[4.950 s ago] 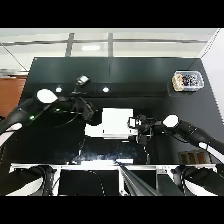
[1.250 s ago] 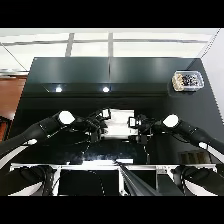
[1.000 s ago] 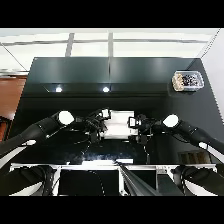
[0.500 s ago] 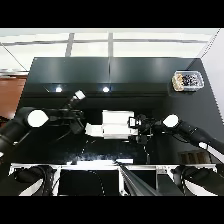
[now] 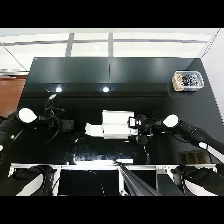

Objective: Fold the box and place the chain.

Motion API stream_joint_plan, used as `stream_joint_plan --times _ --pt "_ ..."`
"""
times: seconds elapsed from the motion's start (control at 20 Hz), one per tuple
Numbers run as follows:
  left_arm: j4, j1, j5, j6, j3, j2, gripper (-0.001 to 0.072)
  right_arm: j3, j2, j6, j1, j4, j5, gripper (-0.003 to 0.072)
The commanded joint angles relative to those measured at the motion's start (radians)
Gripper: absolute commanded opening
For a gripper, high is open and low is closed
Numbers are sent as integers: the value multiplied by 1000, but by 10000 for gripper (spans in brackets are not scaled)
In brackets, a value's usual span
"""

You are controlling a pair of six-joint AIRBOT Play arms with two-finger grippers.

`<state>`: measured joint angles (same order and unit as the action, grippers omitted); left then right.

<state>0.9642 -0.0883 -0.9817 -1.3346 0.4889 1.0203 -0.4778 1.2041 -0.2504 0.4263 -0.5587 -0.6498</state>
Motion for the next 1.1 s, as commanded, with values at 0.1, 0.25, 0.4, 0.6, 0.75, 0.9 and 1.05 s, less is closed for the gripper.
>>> stream_joint_plan --times 0.1,0.25,0.4,0.6,0.75,0.9,1.05 --pt "-374 -4 -14 150 -29 185 28 0 0 0 0 0 0 308" --pt "-370 -44 14 161 -21 251 28 0 0 0 0 0 0 308" --pt "-374 -62 16 176 -4 259 28 0 0 0 0 0 0 309" --pt "-408 -101 3 266 2 260 29 0 0 0 0 0 0 309" --pt "-457 -123 0 318 2 260 98 0 0 0 0 0 0 309" --pt "-467 -111 -55 379 21 260 405 0 0 0 0 1 0 309" --pt "-467 -90 -103 389 60 260 544 0 0 0 0 0 0 309"
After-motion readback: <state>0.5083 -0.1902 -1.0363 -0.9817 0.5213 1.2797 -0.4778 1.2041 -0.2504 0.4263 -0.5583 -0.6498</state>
